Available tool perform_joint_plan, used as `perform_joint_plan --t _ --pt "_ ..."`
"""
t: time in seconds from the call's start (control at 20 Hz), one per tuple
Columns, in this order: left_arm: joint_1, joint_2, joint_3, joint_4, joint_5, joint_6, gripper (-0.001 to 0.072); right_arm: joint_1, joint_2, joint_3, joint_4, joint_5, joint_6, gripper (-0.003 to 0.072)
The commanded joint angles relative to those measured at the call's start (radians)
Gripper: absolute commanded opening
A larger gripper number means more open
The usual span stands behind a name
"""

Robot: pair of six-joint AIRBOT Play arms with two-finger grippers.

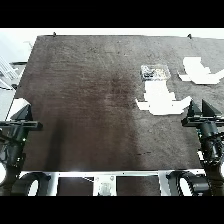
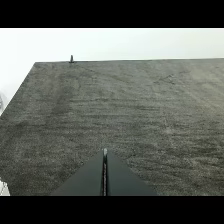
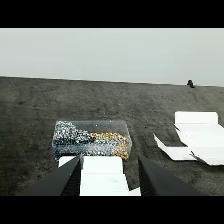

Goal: Fold the box and place the chain.

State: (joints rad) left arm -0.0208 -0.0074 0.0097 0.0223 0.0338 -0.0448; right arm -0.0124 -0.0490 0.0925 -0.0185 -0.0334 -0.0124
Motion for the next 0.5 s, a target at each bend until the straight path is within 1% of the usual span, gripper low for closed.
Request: perform_joint_plan --t 0.0,0.3,0.35,0.4,0.45 --pt "0.0 0.0 0.0 0.0 0.0 0.0 0.0021 0.001 0.0 -0.001 -0.001 0.0 0.0 0.0398" --pt "0.0 0.0 0.0 0.0 0.0 0.0 0.002 0.001 0.0 0.006 -0.003 0.009 0.018 0.0399" --pt "0.0 0.0 0.0 0.0 0.0 0.0 0.0021 0.001 -0.003 0.021 -0.029 0.008 -0.011 0.0406" --pt "0.0 0.0 0.0 0.0 0.0 0.0 0.0021 0.0 -0.015 0.043 -0.044 0.007 -0.015 0.0428" --pt "0.0 0.0 0.0 0.0 0.0 0.0 0.0021 -0.001 -0.043 0.068 -0.046 0.002 -0.019 0.0429"
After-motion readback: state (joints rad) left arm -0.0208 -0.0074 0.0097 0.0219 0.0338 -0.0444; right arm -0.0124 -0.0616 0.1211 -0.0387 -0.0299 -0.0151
